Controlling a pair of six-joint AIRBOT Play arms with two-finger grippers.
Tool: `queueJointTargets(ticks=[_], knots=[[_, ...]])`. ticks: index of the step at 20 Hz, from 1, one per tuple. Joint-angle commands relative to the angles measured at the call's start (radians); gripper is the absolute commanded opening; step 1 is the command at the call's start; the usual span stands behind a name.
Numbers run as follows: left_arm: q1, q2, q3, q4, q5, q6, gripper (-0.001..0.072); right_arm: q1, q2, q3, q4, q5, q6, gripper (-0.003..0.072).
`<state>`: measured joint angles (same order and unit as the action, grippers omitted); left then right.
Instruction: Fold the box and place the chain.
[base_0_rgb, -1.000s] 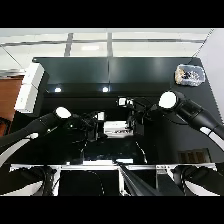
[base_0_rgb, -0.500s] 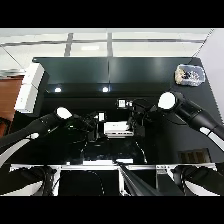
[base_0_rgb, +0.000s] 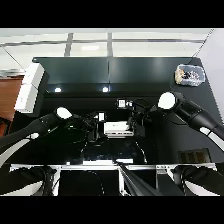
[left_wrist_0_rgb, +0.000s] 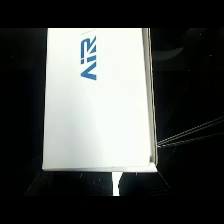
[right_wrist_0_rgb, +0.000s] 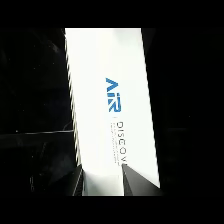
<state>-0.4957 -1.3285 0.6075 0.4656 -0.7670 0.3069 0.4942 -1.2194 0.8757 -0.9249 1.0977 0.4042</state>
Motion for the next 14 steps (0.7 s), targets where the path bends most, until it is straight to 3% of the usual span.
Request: queueJointTargets(ticks=[1,14], knots=[[0.0,0.0,0.0,0.0,0.0,0.0,0.0348,0.0,0.0,0.0,0.0,0.006,0.001,0.0276],[0.0,0.0,0.0,0.0,0.0,0.0,0.0348,0.0,0.016,0.007,-0.011,0.01,0.027,0.0274]])
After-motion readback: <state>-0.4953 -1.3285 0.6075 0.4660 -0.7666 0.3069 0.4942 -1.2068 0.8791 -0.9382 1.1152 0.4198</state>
